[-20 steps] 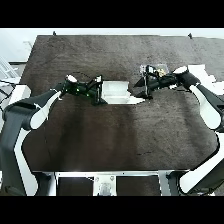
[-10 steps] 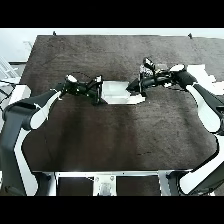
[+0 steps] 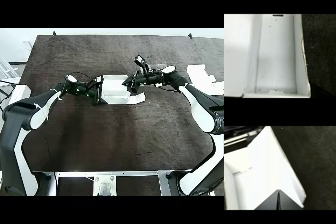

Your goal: Fold the box and place the chain.

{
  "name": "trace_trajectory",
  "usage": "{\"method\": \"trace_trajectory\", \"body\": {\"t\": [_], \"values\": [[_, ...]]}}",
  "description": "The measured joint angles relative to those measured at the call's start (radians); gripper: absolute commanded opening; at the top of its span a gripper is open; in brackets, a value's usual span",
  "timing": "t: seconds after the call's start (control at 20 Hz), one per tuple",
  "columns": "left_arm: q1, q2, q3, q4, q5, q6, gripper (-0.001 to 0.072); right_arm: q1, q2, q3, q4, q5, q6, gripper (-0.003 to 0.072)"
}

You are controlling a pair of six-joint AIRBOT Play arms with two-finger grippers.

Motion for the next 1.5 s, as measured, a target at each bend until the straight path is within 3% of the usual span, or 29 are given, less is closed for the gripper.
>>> {"method": "trace_trajectory", "body": {"t": [0.75, 1.1, 1.3, 1.35, 1.4, 1.5], "values": [[0.0, 0.0, 0.0, -0.003, -0.001, 0.0, 0.0366, 0.009, -0.085, 0.056, -0.094, -0.08, 0.077, 0.0009], [0.0, 0.0, 0.0, -0.001, 0.0, 0.0, 0.0365, 0.005, 0.062, 0.062, -0.101, -0.056, 0.047, 0.0009], [0.0, 0.0, 0.0, -0.001, 0.0, 0.0, 0.0365, -0.012, 0.192, -0.013, -0.2, -0.023, 0.055, 0.0018], [0.0, 0.0, 0.0, -0.001, 0.0, 0.0, 0.0365, -0.019, 0.217, -0.04, -0.232, -0.023, 0.058, 0.0221], [0.0, 0.0, 0.0, -0.001, 0.0, 0.0, 0.0365, -0.029, 0.237, -0.069, -0.259, -0.022, 0.059, 0.0535], [0.0, 0.0, 0.0, -0.001, 0.0, 0.0, 0.0365, -0.037, 0.256, -0.124, -0.304, -0.017, 0.04, 0.0575]]}}
